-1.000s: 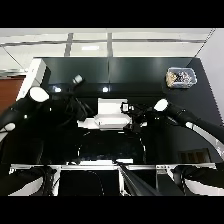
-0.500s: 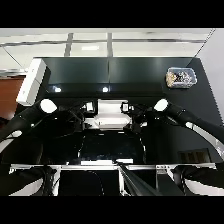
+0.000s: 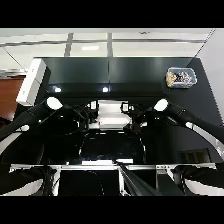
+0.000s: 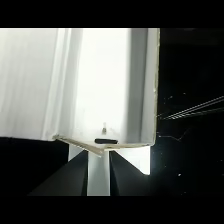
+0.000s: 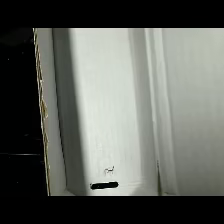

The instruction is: Fold the box and place the chain.

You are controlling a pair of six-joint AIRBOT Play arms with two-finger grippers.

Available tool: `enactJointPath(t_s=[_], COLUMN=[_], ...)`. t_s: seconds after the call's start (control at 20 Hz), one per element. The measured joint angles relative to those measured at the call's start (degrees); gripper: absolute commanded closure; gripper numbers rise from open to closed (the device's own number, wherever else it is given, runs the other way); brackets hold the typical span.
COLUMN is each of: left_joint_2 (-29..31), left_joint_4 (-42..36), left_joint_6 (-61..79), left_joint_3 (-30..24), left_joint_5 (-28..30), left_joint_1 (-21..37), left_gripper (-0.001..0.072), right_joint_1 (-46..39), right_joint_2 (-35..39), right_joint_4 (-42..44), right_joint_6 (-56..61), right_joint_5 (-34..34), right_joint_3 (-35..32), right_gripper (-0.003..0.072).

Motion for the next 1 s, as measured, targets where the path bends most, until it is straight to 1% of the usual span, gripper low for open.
enactJointPath(t_s=[0.2,0.45,0.5,0.55,0.6,0.65,0.7,0.75,0.85,0.9,1.0], left_joint_2=[-0.90,-2.56,-2.89,-3.10,-3.23,-3.37,-3.48,-3.52,-3.58,-3.58,-3.28], left_joint_4=[-3.26,-6.71,-7.30,-7.74,-7.96,-8.15,-8.33,-8.41,-8.22,-7.06,-1.84], left_joint_6=[-0.07,-0.79,-1.73,-2.80,-3.48,-4.13,-4.66,-5.11,-6.88,-8.11,-12.57], left_joint_3=[0.20,0.26,0.26,0.24,0.26,0.26,0.26,0.26,0.50,1.05,3.04], left_joint_5=[-1.07,-0.42,-0.39,-0.37,-0.37,-0.39,-0.39,-0.33,-0.20,-1.11,-3.28], left_joint_1=[-0.92,-2.64,-2.75,-2.78,-2.78,-2.78,-2.73,-2.73,-2.67,-2.67,-2.58], left_gripper=[0.0550,0.0551,0.0566,0.0629,0.0643,0.0624,0.0387,0.0218,0.0614,0.0618,0.0627], right_joint_1=[0.00,0.00,0.00,0.00,0.00,0.00,0.00,0.00,0.00,0.00,0.00], right_joint_2=[0.00,0.00,0.00,0.00,0.00,0.00,0.00,0.00,0.00,0.00,0.00], right_joint_4=[-0.02,-0.07,-0.07,-0.07,-0.04,-0.02,-0.02,-0.02,-0.09,-0.02,0.02], right_joint_6=[-0.02,-0.07,-0.07,-0.04,-0.02,-0.02,0.00,0.00,-0.02,0.04,0.04], right_joint_5=[0.00,0.02,0.02,0.02,0.02,0.02,0.02,0.02,0.15,0.15,0.13], right_joint_3=[0.00,0.00,0.00,0.00,0.00,0.00,0.00,0.00,0.00,0.00,0.00], right_gripper=[0.0249,0.0249,0.0249,0.0249,0.0249,0.0248,0.0249,0.0249,0.0249,0.0249,0.0248])
